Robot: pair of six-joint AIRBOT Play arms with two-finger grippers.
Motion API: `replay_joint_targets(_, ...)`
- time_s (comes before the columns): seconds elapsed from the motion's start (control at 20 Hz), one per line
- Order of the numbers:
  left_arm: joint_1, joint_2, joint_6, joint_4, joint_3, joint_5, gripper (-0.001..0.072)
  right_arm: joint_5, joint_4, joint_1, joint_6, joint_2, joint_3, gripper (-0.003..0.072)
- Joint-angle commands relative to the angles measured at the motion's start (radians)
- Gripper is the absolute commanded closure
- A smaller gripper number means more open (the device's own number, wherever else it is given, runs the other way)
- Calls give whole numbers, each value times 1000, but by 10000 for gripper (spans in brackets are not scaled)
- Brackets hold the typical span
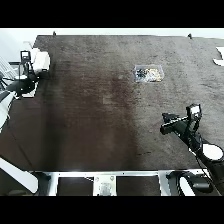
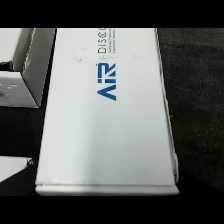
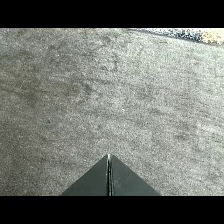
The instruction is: Fold the box and place the chain.
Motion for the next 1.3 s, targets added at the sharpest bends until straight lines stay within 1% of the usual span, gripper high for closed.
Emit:
replay_joint_targets(0.0, 26, -6, -2, -2, 3, -100, 692, 0, 0, 0, 0, 1, -1, 687)
replay_joint_targets(0.1, 26, -7, -10, -7, 2, -99, 691, 0, 0, 0, 0, 1, -1, 686)
replay_joint_targets(0.25, 26, -10, -16, -10, 2, -139, 691, 0, 0, 0, 0, 1, -1, 687)
replay_joint_targets(0.35, 26, -10, -70, -11, 2, -139, 691, 0, 0, 0, 0, 1, -1, 687)
replay_joint_targets(0.45, 21, -10, -127, -10, 2, -103, 693, 0, 0, 0, 0, 1, -1, 686)
replay_joint_targets(0.55, 1, -3, -141, -10, 2, -32, 693, 0, 0, 0, 0, 1, -1, 687)
replay_joint_targets(0.7, -24, -1, -141, -11, 5, -12, 693, 0, 0, 0, 0, 1, -1, 687)
replay_joint_targets(0.8, -39, -1, -140, -10, 14, 19, 693, 0, 0, 0, 0, 1, -1, 687)
replay_joint_targets(1.05, -40, 16, -139, 6, 80, 13, 693, 0, 0, 0, 0, 1, -1, 687)
replay_joint_targets(1.1, -40, 19, -139, 7, 85, 5, 692, 0, 0, 0, 0, 1, -1, 687)
replay_joint_targets(1.2, -41, 19, -140, 10, 79, -42, 693, 0, 0, 0, 0, 1, -1, 687)
replay_joint_targets(1.25, -49, 19, -136, 16, 69, -29, 693, 0, 0, 0, 0, 1, -1, 687)
